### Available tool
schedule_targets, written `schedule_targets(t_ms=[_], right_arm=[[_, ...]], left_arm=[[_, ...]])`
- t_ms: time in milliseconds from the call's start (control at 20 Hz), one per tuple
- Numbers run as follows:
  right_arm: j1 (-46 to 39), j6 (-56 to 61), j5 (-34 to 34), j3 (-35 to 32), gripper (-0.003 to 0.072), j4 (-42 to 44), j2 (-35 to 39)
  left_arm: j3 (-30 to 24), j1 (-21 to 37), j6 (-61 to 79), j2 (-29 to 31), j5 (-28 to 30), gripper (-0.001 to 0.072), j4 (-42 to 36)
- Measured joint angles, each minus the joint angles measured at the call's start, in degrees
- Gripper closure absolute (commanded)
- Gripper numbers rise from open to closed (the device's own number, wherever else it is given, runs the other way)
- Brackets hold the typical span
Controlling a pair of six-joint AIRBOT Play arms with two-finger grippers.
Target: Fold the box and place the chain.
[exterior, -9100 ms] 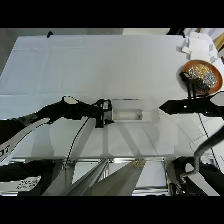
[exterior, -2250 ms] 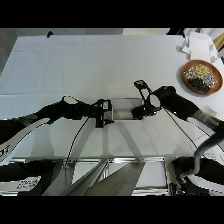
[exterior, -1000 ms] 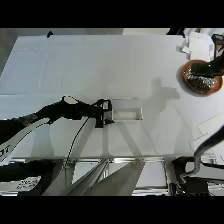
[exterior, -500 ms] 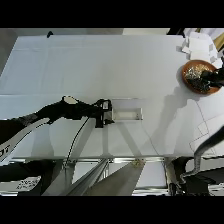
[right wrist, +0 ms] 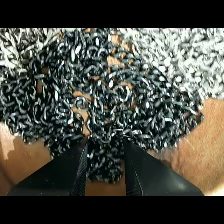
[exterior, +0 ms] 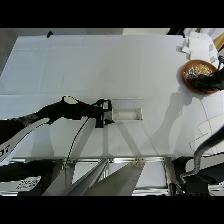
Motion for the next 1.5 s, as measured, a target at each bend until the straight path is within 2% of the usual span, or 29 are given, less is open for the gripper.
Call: schedule_targets(t_ms=[50, 100, 150, 500, 750, 950, 1200, 1500], right_arm=[[0.0, -0.2, -0.6, 0.0, 0.0495, 0.1, -0.1], [0.0, -0.3, -0.9, 0.0, 0.0616, 0.1, -0.2], [0.0, -0.5, -1.1, 0.0, 0.0673, 0.1, -0.3], [0.0, -5.1, -0.6, 0.0, 0.0674, 1.0, 0.3], [0.0, -7.6, 0.5, 0.0, 0.0675, 1.1, 4.5], [0.0, -10.5, 2.7, 0.0, 0.0675, 2.2, 10.2], [0.5, -17.2, 8.7, 0.0, 0.0675, 9.0, 20.0], [7.2, -20.4, 15.7, 0.0, 0.0675, 13.6, 33.0]], left_arm=[[0.0, 0.0, 0.0, 0.0, 0.0, 0.0559, 0.0], [0.0, 0.0, 0.0, 0.0, 0.0, 0.0559, 0.0], [0.0, 0.0, 0.0, 0.0, 0.0, 0.0559, 0.0], [0.0, 0.0, 0.0, 0.0, 0.0, 0.0559, 0.0], [0.0, 0.0, 0.0, 0.0, 0.0, 0.0559, 0.0], [0.0, 0.0, 0.0, 0.0, 0.0, 0.0559, 0.0], [0.0, 0.0, 0.0, 0.0, 0.0, 0.0559, 0.0], [0.0, 0.0, 0.0, 0.0, 0.0, 0.0559, 0.0]])
